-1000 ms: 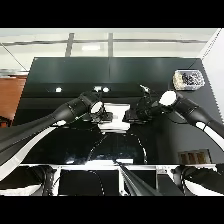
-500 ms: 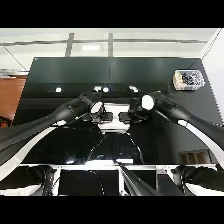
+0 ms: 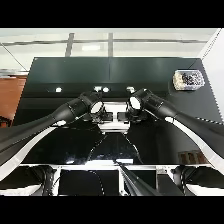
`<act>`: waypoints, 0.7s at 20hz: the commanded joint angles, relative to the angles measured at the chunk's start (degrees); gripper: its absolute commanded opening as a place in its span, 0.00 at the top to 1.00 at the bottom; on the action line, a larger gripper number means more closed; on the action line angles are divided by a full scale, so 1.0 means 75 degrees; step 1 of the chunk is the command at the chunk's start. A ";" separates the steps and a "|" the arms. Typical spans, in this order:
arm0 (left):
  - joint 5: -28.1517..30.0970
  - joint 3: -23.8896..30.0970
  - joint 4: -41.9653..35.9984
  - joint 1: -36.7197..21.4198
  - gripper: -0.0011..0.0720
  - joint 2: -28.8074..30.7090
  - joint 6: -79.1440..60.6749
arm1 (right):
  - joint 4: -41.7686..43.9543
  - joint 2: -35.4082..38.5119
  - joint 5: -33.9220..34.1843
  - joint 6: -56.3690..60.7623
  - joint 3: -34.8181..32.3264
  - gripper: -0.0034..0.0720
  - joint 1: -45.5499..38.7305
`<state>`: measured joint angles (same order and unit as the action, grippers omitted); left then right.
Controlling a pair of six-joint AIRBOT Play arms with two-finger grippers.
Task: Fold the box and place the chain.
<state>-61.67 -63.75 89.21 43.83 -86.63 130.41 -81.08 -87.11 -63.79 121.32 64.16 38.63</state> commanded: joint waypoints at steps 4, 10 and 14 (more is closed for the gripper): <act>-0.0009 0.0000 0.0012 -0.0006 0.95 -0.0003 -0.0009 | 0.0111 -0.0064 -0.0006 0.0577 0.0047 0.93 0.0023; -0.0006 0.0000 0.0012 -0.0006 0.95 -0.0003 -0.0009 | 0.0157 -0.0064 0.0038 0.0571 0.0047 0.72 0.0023; -0.0009 0.0000 0.0012 -0.0003 0.95 -0.0003 -0.0009 | 0.0213 -0.0061 0.0204 0.0562 0.0047 0.92 0.0020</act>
<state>-61.69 -63.77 89.32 43.81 -86.63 130.39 -79.96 -87.55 -63.26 125.56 64.47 38.74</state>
